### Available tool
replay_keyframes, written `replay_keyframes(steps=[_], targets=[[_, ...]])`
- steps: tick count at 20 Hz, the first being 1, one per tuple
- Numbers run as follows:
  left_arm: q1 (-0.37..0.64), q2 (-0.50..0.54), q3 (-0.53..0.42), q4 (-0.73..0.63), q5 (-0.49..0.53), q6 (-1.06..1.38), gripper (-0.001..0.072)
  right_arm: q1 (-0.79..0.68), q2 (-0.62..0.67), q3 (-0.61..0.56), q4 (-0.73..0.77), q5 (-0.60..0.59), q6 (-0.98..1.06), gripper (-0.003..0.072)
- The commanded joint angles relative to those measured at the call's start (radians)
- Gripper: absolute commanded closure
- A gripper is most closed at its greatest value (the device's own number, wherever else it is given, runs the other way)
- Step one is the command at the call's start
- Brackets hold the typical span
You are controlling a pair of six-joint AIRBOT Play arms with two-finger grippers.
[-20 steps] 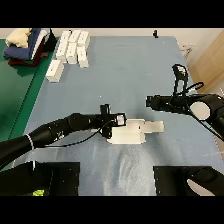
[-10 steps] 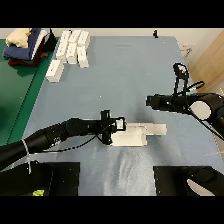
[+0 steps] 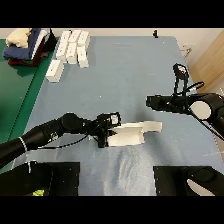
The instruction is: Fold the box.
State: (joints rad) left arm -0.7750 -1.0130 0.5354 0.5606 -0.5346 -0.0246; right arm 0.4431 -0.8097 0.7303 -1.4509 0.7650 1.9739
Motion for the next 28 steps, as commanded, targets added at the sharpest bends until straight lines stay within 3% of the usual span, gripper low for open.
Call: replay_keyframes(steps=[1, 3, 8, 15, 23, 28], targets=[[0.010, -0.009, 0.039, 0.098, -0.040, -0.093, 0.0697, 0.002, 0.000, 0.001, 0.008, 0.001, -0.001, 0.0684], [0.024, -0.010, 0.098, 0.185, -0.069, -0.179, 0.0697, 0.002, 0.001, 0.001, 0.008, 0.001, -0.001, 0.0684], [0.110, -0.018, 0.190, 0.197, -0.153, -0.186, 0.0696, 0.002, 0.001, 0.000, 0.008, 0.003, -0.004, 0.0684], [0.133, -0.179, 0.230, 0.194, -0.195, -0.170, 0.0697, 0.002, 0.000, 0.000, 0.012, 0.008, -0.004, 0.0684], [0.132, -0.136, 0.231, 0.046, -0.280, -0.117, 0.0696, 0.002, 0.000, 0.000, 0.012, 0.013, -0.004, 0.0684], [0.118, -0.149, 0.215, 0.023, -0.257, -0.078, 0.0696, 0.002, 0.000, 0.000, 0.011, 0.014, -0.004, 0.0684]])
